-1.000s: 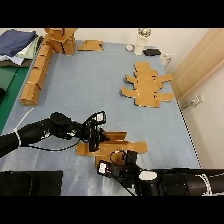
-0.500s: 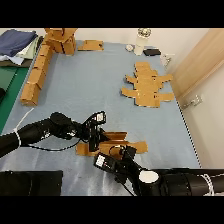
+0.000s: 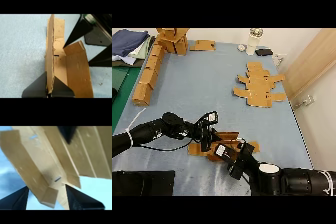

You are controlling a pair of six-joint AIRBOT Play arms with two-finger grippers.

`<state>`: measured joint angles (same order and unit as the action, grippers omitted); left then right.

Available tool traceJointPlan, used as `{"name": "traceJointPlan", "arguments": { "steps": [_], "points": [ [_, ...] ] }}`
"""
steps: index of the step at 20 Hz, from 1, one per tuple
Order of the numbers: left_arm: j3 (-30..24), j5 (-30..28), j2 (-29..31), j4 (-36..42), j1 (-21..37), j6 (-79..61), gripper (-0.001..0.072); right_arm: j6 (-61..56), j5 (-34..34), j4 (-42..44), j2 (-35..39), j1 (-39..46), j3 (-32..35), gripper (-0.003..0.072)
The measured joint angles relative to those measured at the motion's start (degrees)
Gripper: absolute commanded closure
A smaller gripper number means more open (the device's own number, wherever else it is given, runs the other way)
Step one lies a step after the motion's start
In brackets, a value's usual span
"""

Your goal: Fold the box.

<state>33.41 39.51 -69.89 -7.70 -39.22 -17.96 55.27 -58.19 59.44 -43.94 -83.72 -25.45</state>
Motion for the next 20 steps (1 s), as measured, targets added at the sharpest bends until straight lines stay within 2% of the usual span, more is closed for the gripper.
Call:
{"name": "traceJointPlan", "arguments": {
  "steps": [6, 11, 14, 20],
  "points": [
    [0.0, 0.0, 0.0, 0.0, 0.0, 0.0, 0.0696, 7.0, 3.8, -2.1, 10.7, 2.7, 5.7, -0.0034],
    [0.0, 0.0, 0.0, 0.0, 0.0, 0.0, 0.0696, 14.6, 8.2, -0.5, 14.8, 8.6, 8.7, -0.0034],
    [0.0, 0.0, 0.0, 0.0, 0.0, 0.0, 0.0696, 25.3, 11.9, 6.4, 15.4, 16.3, 9.2, -0.0034],
    [0.0, 0.0, 0.0, 0.0, 0.0, 0.0, 0.0695, 54.7, 15.8, 27.3, 15.6, 33.2, 8.7, -0.0034]
  ]
}}
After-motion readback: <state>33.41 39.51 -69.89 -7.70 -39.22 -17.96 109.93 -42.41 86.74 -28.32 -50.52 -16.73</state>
